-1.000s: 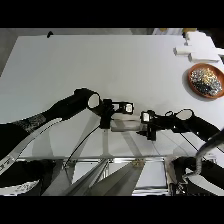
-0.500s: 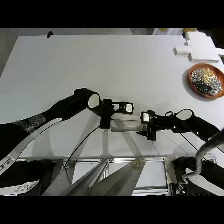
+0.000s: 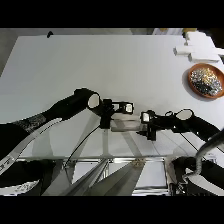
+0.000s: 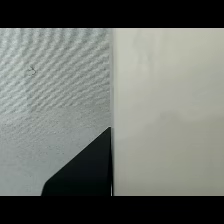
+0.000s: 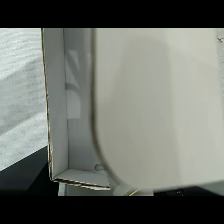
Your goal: Fold the box and place the chain.
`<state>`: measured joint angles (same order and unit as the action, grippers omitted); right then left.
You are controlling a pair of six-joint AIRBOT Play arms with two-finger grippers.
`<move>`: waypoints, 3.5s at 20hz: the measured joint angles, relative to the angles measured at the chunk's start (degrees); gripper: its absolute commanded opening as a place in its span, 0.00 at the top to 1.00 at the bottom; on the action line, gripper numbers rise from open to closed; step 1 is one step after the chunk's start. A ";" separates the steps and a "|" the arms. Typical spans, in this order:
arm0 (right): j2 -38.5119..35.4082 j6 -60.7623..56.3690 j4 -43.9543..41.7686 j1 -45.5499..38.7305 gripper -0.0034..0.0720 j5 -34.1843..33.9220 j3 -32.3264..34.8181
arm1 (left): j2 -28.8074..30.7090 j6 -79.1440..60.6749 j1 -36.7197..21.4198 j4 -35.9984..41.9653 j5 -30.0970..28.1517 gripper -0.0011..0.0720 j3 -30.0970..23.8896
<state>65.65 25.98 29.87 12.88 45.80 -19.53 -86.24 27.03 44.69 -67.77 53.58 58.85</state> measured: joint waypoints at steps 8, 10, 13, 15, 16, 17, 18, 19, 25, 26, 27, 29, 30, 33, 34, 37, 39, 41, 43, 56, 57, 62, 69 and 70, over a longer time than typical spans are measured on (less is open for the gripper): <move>0.02 0.39 0.17 0.02 0.54 -0.04 0.02 | -0.15 1.05 0.04 -0.07 1.25 0.66 -0.13; 0.02 0.44 0.31 0.04 0.54 0.15 0.02 | 0.55 1.27 0.00 0.44 2.49 0.40 0.00; 0.02 0.33 0.31 0.04 0.54 0.17 0.02 | 2.91 1.55 -0.09 0.28 5.60 0.36 -0.02; 0.02 0.17 0.24 0.04 0.54 0.17 0.02 | 5.35 2.75 -0.11 -0.79 7.65 0.40 -0.02; 0.04 0.11 0.20 0.04 0.54 0.15 0.02 | 6.75 3.87 -0.11 -1.51 8.70 0.53 -0.02; 0.07 -0.55 -0.24 0.04 0.54 -0.28 0.07 | 8.28 5.51 -0.09 -2.45 10.47 0.68 -0.02; 0.04 -0.44 -0.17 0.02 0.54 -0.31 0.07 | 9.94 7.04 -0.09 -3.56 11.63 0.82 -0.02; 0.04 -0.37 -0.13 0.02 0.54 -0.28 0.07 | 11.50 8.28 -0.09 -4.68 12.46 0.95 -0.02; 0.04 -0.07 -0.02 0.02 0.54 -0.09 0.04 | 17.66 11.54 1.42 -4.15 18.69 0.98 -0.02; 0.04 -0.04 0.00 0.02 0.54 -0.07 0.04 | 17.73 11.65 2.14 -2.80 18.21 0.98 -0.09; 0.04 -0.02 0.02 0.02 0.54 -0.07 0.04 | 17.55 11.91 2.73 -1.49 16.96 0.98 -0.09; 0.04 -0.02 0.04 0.02 0.54 -0.04 0.04 | 16.17 13.09 3.72 1.20 12.20 0.98 -0.13; 0.04 -0.02 0.04 0.02 0.54 -0.02 0.04 | 15.19 14.01 4.00 2.54 8.90 0.98 -0.13; 0.04 0.00 0.04 0.02 0.54 -0.02 0.04 | 11.30 18.25 4.42 5.42 -3.17 0.98 -0.13; 0.04 0.00 0.04 0.02 0.54 0.00 0.04 | 9.97 20.13 4.46 6.10 -7.23 0.98 -0.13; 0.04 0.00 0.04 0.02 0.54 0.02 0.04 | 5.38 27.06 4.46 7.10 -18.56 0.97 -0.13; 0.04 -0.02 0.02 0.02 0.54 0.09 0.04 | 2.08 31.04 4.48 7.56 -22.67 0.97 -0.13; 0.04 -0.09 -0.04 0.00 0.54 0.07 0.04 | -0.79 33.44 4.48 8.07 -24.24 0.97 -0.11; 0.04 -0.09 -0.04 0.00 0.54 0.02 0.04 | -2.23 34.80 4.48 8.50 -24.37 0.97 -0.11; 0.04 0.04 0.13 0.02 0.54 0.07 0.04 | 13.07 36.04 0.28 -5.73 1.53 0.97 -1.03; 0.04 0.04 0.11 0.02 0.54 0.07 0.04 | 13.42 35.67 -0.22 -6.34 3.23 0.97 -1.90; 0.04 0.02 0.09 0.02 0.54 0.04 0.04 | 14.12 26.58 -1.53 -2.78 2.82 0.97 -8.41; 0.04 0.02 0.07 0.02 0.54 0.04 0.04 | 14.23 15.89 -2.71 1.57 0.20 0.94 -14.80; 0.04 0.02 0.07 0.02 0.54 0.04 0.04 | 14.23 14.62 -2.91 1.66 -0.09 0.85 -15.15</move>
<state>65.69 26.00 29.93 12.91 45.84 -19.49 -72.01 41.65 41.78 -66.11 53.49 43.70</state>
